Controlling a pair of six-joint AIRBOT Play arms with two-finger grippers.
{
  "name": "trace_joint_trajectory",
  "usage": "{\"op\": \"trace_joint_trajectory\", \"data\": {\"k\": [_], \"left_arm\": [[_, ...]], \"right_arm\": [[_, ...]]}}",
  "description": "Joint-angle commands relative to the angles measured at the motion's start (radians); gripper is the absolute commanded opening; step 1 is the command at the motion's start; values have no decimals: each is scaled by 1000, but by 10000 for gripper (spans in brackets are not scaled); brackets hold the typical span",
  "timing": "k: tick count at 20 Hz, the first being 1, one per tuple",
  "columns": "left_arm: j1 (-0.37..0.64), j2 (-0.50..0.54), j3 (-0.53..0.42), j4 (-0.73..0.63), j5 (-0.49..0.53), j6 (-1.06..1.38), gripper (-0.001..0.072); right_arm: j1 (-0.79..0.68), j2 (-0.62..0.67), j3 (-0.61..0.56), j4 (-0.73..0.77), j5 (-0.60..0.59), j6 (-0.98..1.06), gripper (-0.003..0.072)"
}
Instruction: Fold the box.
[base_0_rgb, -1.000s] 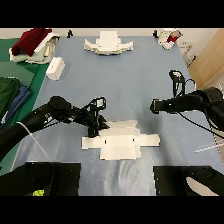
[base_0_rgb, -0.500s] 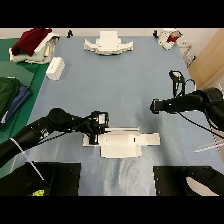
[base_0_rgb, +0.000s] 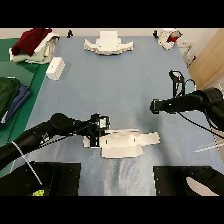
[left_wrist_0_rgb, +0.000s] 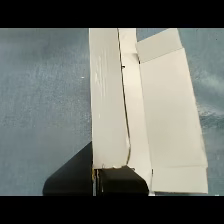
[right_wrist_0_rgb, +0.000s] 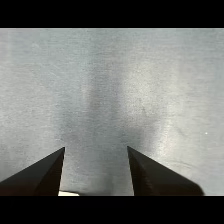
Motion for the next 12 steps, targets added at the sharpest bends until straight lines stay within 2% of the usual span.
{"op": "trace_joint_trajectory", "data": {"k": [1, 10, 11, 12], "left_arm": [[-1, 0, -2, 4, -50, -41, 12], [-1, 0, -2, 4, -47, -45, 12], [-1, 0, -2, 4, -47, -45, 12], [-2, 0, -2, 4, -47, -45, 12]], "right_arm": [[0, 0, 0, 19, -5, 0, 607], [0, 0, 0, 60, -22, 0, 593], [0, 0, 0, 79, -43, 0, 458], [0, 0, 0, 95, -79, -1, 210]]}}
